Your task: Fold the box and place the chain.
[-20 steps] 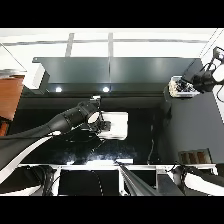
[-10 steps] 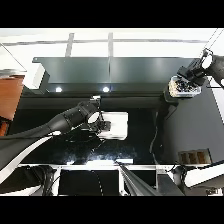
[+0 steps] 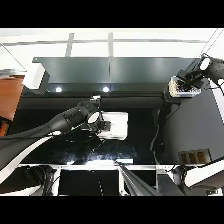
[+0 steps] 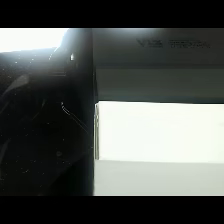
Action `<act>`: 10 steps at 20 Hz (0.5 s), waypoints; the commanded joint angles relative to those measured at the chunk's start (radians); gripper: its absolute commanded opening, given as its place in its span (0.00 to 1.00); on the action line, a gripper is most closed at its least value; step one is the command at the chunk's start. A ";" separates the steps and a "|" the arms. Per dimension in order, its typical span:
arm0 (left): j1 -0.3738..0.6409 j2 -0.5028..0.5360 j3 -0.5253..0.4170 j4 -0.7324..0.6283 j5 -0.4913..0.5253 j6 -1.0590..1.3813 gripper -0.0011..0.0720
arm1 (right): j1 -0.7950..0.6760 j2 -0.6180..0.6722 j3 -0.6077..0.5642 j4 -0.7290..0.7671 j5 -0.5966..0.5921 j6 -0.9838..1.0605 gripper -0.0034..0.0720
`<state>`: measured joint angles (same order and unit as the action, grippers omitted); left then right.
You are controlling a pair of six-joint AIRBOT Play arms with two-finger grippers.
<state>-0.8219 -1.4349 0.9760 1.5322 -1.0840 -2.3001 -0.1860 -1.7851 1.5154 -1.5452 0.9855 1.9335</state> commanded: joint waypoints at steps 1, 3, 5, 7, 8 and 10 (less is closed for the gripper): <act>0.000 0.000 0.000 0.000 0.000 0.000 0.06 | -0.009 -0.006 0.025 0.000 0.074 -0.023 0.21; 0.000 0.000 0.000 0.000 -0.001 0.000 0.06 | -0.026 0.000 0.068 0.000 0.148 -0.064 0.08; 0.000 0.000 0.000 0.000 -0.002 0.000 0.06 | -0.041 0.028 0.105 0.000 0.200 -0.129 0.08; -0.001 0.000 0.000 -0.004 -0.002 0.000 0.06 | -0.050 0.088 0.119 0.000 0.212 -0.196 0.08; -0.001 0.000 0.000 -0.005 -0.002 0.000 0.06 | -0.051 0.122 0.119 0.000 0.212 -0.225 0.08; 0.000 0.000 0.000 -0.007 -0.002 0.000 0.06 | -0.051 0.197 0.119 0.022 0.211 -0.291 0.08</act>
<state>-0.8219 -1.4349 0.9760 1.5288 -1.0847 -2.3001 -0.2314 -1.6707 1.6222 -1.5440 1.1736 1.7470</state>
